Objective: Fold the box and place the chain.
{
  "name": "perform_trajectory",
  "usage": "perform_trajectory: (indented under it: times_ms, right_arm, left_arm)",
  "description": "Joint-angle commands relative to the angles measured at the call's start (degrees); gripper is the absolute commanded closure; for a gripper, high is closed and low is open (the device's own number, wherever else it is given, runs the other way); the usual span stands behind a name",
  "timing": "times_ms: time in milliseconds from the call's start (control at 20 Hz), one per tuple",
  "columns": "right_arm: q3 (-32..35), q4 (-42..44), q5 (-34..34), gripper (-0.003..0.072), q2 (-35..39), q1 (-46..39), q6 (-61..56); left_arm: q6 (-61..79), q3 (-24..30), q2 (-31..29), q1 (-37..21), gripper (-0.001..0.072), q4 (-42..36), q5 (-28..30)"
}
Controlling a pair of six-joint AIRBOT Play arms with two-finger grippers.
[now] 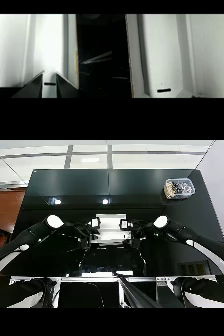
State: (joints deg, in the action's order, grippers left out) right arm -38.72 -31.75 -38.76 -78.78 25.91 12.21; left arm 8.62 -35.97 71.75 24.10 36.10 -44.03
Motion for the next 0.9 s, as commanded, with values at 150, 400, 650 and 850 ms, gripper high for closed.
perform_trajectory:
  times_ms: [150,400,650,850]
  right_arm:
    - [-0.04,0.0,0.0,0.053,-0.04,0.02,0.0]
    - [-0.04,0.0,0.02,0.053,-0.04,0.02,0.0]
    - [-0.04,0.0,0.02,0.053,-0.04,0.02,0.0]
    - [-0.04,0.0,0.02,0.053,-0.04,0.02,0.0]
  left_arm:
    - [-2.84,-0.07,2.6,0.87,0.0679,-5.03,0.68]
    - [-2.82,-0.13,2.47,0.87,0.0474,-3.98,0.17]
    - [-10.12,-2.32,-0.26,-0.46,0.0683,4.59,-4.2]
    - [-32.76,-5.35,-8.9,-6.95,0.0684,24.59,-8.26]
